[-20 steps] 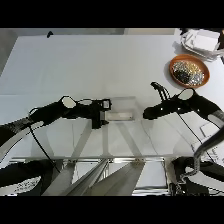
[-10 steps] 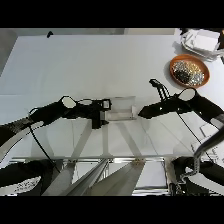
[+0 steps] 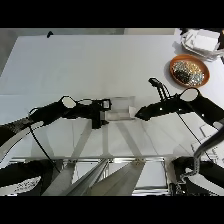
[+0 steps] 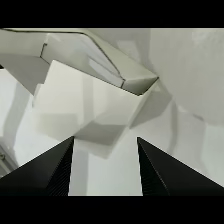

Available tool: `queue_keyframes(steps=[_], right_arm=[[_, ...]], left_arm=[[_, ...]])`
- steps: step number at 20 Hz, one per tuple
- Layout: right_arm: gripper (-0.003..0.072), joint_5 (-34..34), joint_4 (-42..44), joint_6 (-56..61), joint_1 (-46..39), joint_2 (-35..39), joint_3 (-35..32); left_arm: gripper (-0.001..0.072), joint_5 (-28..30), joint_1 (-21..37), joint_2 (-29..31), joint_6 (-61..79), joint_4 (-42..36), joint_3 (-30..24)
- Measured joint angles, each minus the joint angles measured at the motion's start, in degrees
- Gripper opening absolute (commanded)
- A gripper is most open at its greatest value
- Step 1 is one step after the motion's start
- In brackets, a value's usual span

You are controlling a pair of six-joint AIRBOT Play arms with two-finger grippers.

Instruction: Fold the box and place the chain.

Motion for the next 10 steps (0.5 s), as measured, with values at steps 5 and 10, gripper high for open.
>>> queue_keyframes(steps=[5,10], right_arm=[[0.0444,-4.17,-0.96,2.03,3.48,-0.52,-0.02],[0.0442,-8.20,-3.56,7.45,6.54,-0.68,0.31]], left_arm=[[0.0132,0.00,0.00,0.00,0.00,0.00,0.00],[0.0132,0.00,0.00,0.00,0.00,0.00,0.00]])
